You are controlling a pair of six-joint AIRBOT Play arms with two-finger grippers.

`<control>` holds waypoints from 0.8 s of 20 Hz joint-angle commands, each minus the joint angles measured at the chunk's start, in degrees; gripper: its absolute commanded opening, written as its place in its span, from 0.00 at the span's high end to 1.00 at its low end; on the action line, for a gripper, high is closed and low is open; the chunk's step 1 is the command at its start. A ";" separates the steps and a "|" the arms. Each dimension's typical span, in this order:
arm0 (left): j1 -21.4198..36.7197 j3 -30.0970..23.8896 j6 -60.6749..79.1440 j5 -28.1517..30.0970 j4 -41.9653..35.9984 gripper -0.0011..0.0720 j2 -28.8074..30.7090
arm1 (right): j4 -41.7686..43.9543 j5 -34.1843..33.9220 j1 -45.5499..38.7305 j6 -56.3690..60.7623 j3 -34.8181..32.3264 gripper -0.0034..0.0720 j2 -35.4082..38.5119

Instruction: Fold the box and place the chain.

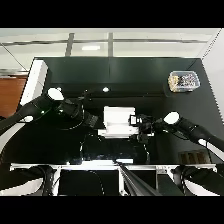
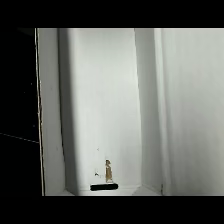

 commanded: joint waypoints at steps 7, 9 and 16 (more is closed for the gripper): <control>6.05 0.04 2.51 -2.67 0.50 0.00 -0.04 | 0.00 0.02 0.04 0.00 0.02 0.38 -0.02; 7.78 0.04 3.30 -5.25 0.68 0.00 -0.04 | 0.00 0.02 0.04 0.00 0.02 0.38 -0.02; 18.47 0.20 -11.58 -11.08 11.23 0.93 1.77 | 0.00 0.02 0.07 0.00 0.02 0.38 -0.02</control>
